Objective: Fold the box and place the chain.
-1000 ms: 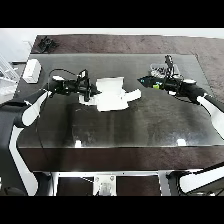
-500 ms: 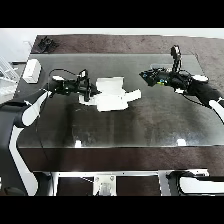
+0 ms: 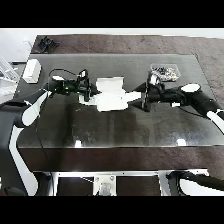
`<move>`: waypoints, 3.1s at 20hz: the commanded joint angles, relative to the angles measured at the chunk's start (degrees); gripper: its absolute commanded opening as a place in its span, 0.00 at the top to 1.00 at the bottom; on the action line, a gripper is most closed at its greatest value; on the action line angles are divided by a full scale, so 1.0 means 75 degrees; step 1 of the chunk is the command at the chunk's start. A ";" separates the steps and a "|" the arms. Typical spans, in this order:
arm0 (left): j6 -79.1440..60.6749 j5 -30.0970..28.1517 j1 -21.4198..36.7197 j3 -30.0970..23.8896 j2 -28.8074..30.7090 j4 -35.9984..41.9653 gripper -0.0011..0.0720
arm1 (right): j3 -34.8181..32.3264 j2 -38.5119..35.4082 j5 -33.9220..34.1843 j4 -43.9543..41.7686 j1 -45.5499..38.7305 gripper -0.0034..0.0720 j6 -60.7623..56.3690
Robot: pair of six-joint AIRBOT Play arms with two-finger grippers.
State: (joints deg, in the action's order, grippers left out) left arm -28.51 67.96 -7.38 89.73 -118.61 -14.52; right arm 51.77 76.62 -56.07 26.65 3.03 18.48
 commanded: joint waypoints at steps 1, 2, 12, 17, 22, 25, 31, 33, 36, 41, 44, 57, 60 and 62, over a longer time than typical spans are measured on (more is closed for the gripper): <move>-0.0003 -0.0006 0.0003 0.0006 0.0006 0.0000 0.96 | -0.0542 -0.0020 0.0105 0.0720 0.0265 0.00 0.0918; -0.0003 -0.0003 0.0000 0.0006 0.0006 0.0000 0.96 | -0.0615 0.0064 0.0125 0.0714 0.0306 0.00 0.1072; -0.0003 -0.0003 0.0003 0.0006 0.0006 0.0000 0.96 | -0.0603 0.1145 0.0831 -0.0702 0.0729 0.00 0.2495; -0.0003 0.0000 0.0000 0.0006 0.0006 0.0000 0.96 | -0.0586 0.1195 0.1661 -0.0950 0.1040 0.00 0.2521; -0.0003 0.0000 0.0000 0.0006 0.0006 0.0000 0.96 | -0.0586 0.1227 0.2439 -0.0924 0.1399 0.00 0.2637; -0.0003 -0.0003 0.0000 0.0006 0.0006 0.0000 0.96 | -0.0586 0.1311 0.3118 -0.0892 0.1609 0.00 0.2634; -0.0003 0.0000 0.0003 0.0006 0.0006 0.0000 0.96 | -0.0428 0.1341 0.3789 -0.0901 0.1679 0.00 0.2629; -0.0003 -0.0003 0.0003 0.0006 0.0006 0.0000 0.96 | -0.0189 0.1341 0.3800 -0.0979 0.1673 0.00 0.2594; -0.0003 -0.0003 0.0000 0.0006 0.0006 0.0000 0.96 | 0.0102 0.1332 0.3797 -0.1157 0.1588 0.00 0.2407; -0.0003 0.0000 0.0000 0.0006 0.0006 0.0003 0.96 | 0.0452 0.1343 0.3654 -0.1139 0.1504 0.00 0.2148; -0.0003 0.0000 0.0000 0.0006 0.0006 0.0000 0.96 | 0.0933 0.1740 0.2608 -0.0554 0.1338 0.00 0.1886; -0.0003 0.0000 0.0000 0.0006 0.0006 0.0003 0.96 | 0.3191 0.3212 -0.0347 0.0883 0.0472 0.00 0.0058; -0.0003 0.0000 0.0000 0.0006 0.0006 0.0003 0.96 | 0.3605 0.3515 -0.0501 0.0956 0.0414 0.00 -0.0012; -0.0003 0.0000 0.0000 0.0006 0.0006 0.0003 0.96 | 0.3858 0.3608 -0.0632 0.1125 0.0332 0.00 -0.0163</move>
State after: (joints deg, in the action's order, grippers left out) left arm -28.53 67.96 -7.35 89.73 -118.61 -14.48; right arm 78.00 102.10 -58.59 33.54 6.11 18.85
